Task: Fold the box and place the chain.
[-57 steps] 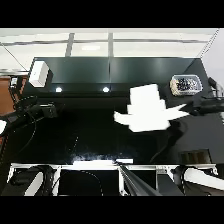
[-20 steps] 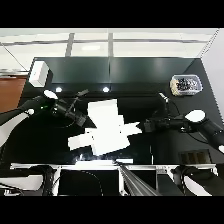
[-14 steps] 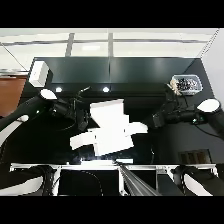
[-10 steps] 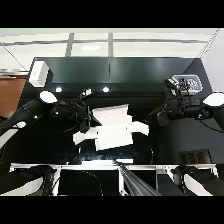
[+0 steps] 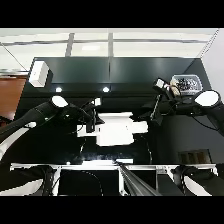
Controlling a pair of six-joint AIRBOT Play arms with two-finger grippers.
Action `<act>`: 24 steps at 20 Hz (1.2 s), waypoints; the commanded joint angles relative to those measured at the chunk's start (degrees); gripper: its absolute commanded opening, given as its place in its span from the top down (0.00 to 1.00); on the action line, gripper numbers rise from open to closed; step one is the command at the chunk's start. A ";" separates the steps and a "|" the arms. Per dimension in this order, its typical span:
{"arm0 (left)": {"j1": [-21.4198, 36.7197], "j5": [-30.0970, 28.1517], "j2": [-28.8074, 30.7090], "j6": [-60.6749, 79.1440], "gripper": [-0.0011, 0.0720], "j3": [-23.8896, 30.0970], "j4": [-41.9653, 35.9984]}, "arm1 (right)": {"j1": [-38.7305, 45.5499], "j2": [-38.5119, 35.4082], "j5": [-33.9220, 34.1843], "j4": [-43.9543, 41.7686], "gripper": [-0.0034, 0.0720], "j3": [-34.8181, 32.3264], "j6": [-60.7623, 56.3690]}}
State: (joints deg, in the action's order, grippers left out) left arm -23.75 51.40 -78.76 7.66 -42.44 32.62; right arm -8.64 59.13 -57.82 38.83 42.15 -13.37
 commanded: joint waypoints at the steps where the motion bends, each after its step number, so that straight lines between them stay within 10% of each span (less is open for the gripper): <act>1: -2.03 -1.88 -0.94 2.69 0.95 0.00 0.15 | -1.73 -0.04 2.29 1.73 0.13 0.09 1.64; 7: -1.97 -1.88 -2.05 4.61 0.95 0.00 0.17 | -3.67 0.02 -2.75 4.81 0.13 -3.08 -0.31; 24: -2.71 -3.23 -2.99 4.63 0.95 -0.02 5.95 | -21.24 0.11 16.35 8.28 0.14 -16.59 6.97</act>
State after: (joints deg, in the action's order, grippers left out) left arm -26.15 48.01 -81.60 12.29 -42.50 37.47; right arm -26.94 59.22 -43.64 46.83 26.24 -6.96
